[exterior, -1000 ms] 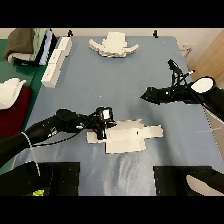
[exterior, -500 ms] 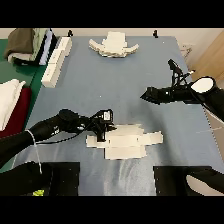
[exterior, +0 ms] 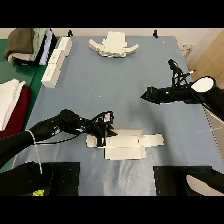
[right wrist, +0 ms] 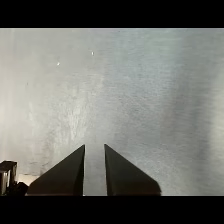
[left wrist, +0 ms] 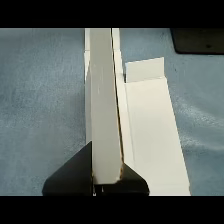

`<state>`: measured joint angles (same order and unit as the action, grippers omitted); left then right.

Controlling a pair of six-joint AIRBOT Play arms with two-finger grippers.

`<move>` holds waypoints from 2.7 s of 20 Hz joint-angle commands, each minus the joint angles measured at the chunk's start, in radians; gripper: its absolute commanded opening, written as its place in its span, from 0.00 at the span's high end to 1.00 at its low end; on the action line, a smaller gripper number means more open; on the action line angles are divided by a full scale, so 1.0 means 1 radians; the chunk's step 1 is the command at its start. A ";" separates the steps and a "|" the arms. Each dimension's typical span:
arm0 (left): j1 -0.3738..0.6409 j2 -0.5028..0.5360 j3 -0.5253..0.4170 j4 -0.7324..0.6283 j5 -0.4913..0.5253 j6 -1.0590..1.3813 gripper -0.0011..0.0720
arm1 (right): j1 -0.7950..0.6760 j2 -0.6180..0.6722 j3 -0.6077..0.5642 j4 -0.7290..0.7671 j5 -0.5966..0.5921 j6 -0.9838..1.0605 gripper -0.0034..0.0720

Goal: Fold the box.

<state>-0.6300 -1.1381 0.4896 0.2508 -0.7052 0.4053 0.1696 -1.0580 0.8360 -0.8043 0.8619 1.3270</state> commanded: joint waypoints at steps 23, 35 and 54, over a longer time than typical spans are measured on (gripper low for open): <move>0.000 -0.001 0.002 0.016 -0.004 -0.039 0.96 | 0.573 0.322 -0.206 -0.470 0.484 0.032 0.95; 0.000 -0.001 0.002 0.016 -0.003 -0.039 0.96 | 1.038 0.236 -0.319 -0.788 0.150 -0.034 0.08; 0.000 -0.001 0.002 0.016 -0.004 -0.039 0.96 | 1.045 0.147 -0.318 -0.937 0.105 0.045 0.08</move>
<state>-0.6308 -1.1393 0.4904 0.2661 -0.7097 0.3660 1.2095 -0.9150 0.5175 -1.7481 0.9607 1.3560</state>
